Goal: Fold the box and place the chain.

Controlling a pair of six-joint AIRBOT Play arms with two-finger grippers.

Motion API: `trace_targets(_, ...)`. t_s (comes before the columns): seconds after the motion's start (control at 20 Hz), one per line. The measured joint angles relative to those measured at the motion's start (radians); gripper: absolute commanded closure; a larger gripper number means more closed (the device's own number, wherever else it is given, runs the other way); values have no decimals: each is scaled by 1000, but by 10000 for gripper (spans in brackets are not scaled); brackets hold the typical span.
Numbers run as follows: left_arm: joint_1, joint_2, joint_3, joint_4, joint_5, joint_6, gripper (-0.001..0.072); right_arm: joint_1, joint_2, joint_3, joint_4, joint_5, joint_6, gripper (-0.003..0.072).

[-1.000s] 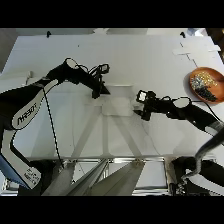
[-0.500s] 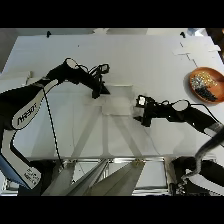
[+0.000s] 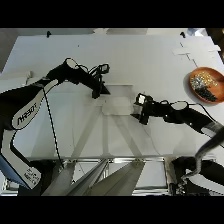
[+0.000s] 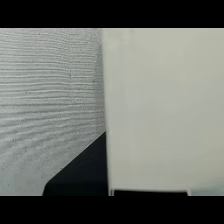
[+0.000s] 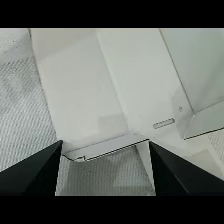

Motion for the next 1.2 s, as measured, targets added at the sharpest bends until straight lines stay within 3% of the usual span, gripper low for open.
trace_targets(0.7, 0, 0, 0, 0, 0, 0, 702, 3, 27, -1, -85, 45, -3, 98)
trace_targets(1.2, 0, 0, 0, 0, 0, 0, 702, 3, 0, -6, -89, -45, 24, 98)
